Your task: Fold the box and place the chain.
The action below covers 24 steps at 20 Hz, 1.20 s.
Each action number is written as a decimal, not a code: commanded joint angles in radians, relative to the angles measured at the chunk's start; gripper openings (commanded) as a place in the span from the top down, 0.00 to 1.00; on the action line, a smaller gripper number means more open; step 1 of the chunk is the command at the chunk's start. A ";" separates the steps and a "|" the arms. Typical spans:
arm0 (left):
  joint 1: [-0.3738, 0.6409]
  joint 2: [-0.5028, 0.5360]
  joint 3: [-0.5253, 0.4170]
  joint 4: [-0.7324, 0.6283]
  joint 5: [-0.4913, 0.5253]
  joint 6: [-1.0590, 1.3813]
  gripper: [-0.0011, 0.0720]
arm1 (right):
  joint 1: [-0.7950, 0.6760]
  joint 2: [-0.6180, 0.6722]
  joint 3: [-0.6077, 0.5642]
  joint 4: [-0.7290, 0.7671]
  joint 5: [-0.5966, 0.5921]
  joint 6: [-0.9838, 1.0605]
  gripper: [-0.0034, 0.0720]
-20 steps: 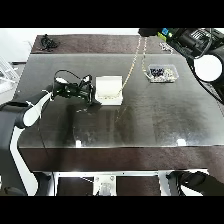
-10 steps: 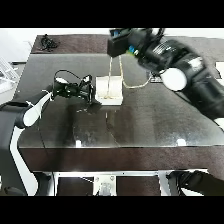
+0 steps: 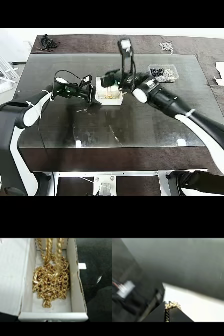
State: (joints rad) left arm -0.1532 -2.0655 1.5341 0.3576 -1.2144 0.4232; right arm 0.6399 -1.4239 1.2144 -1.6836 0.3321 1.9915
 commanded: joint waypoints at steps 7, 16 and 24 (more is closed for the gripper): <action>0.000 0.000 0.000 0.000 0.001 0.000 0.27 | -0.134 0.014 -0.085 -0.071 0.220 -0.039 0.20; 0.000 0.001 0.000 0.000 0.002 0.000 0.27 | -0.513 -0.037 -0.105 0.023 0.218 -0.623 0.20; 0.000 0.000 0.000 0.000 0.002 0.000 0.27 | -0.633 -0.169 -0.034 0.463 0.221 -1.585 0.20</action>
State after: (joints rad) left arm -0.1532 -2.0655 1.5341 0.3576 -1.2129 0.4232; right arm 0.0399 -1.5467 1.1458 -1.4170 0.5423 0.7475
